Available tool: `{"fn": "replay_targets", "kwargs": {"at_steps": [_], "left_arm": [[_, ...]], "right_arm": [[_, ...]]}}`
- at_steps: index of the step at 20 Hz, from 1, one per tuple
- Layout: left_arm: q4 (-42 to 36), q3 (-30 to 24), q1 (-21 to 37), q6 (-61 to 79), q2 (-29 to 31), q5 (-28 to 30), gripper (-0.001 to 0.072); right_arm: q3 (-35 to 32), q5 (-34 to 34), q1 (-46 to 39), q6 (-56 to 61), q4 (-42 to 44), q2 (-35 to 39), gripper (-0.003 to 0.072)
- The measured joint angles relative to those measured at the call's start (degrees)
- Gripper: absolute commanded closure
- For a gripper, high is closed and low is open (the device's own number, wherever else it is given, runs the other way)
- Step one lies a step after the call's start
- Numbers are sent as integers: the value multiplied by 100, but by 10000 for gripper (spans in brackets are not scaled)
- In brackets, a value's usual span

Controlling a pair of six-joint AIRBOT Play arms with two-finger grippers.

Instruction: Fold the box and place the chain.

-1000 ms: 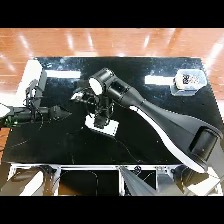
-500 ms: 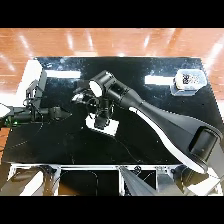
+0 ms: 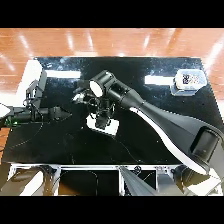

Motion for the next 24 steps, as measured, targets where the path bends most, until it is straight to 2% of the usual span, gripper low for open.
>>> {"fn": "replay_targets", "kwargs": {"at_steps": [11, 12, 13, 20, 22, 24], "left_arm": [[0, 2, 0, -2, 0, -7, 200], [0, 0, 0, -2, 0, -7, 200], [2, 2, 0, -2, 0, -9, 200], [2, 0, 0, -2, 0, -20, 200], [2, 0, 0, 0, 0, -24, 200], [2, 2, 0, -2, 0, -24, 200]], "right_arm": [[0, -63, 0, 0, -199, 76, 365], [0, -76, 0, 0, -214, 76, 424], [0, -87, 0, 0, -243, 76, 557], [0, -111, 0, -4, -295, 83, 548], [0, -107, 0, -7, -295, 83, 471], [0, -70, 0, -4, -258, 76, 477]]}}
